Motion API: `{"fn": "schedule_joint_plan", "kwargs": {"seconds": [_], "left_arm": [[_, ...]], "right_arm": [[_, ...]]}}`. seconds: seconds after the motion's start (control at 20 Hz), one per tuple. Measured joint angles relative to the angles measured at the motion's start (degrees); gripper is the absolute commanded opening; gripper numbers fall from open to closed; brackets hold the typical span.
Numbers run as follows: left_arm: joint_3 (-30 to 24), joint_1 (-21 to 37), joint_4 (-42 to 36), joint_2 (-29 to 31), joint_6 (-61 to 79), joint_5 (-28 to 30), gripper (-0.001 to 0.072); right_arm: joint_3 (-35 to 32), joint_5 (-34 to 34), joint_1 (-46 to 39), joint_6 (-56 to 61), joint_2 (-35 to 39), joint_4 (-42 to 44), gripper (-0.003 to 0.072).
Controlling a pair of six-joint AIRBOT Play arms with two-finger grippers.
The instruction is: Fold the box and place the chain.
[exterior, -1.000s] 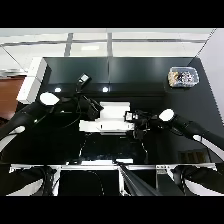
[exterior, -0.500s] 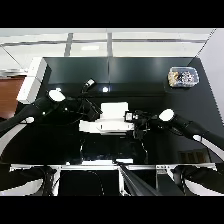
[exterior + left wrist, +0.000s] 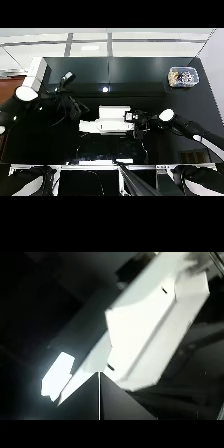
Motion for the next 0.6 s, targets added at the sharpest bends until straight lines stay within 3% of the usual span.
{"fn": "schedule_joint_plan", "kwargs": {"seconds": [0.05,0.1,0.15,0.6], "left_arm": [[-1.9,-0.3,-0.5,1.2,3.5,-0.2,0.0292],[-3.8,-0.7,-0.6,2.1,8.0,-0.3,0.0635],[-5.3,-1.1,-0.6,2.5,12.4,-0.1,0.0709],[-9.9,-5.3,-0.6,-0.9,45.7,10.7,0.0707]], "right_arm": [[0.0,0.0,0.0,0.0,0.0,0.0,0.0016],[0.0,0.0,0.0,0.0,0.0,0.0,0.0016],[0.0,0.0,0.0,0.0,0.0,0.0,0.0016],[0.0,0.0,0.0,0.0,0.0,0.0,0.0016]]}}
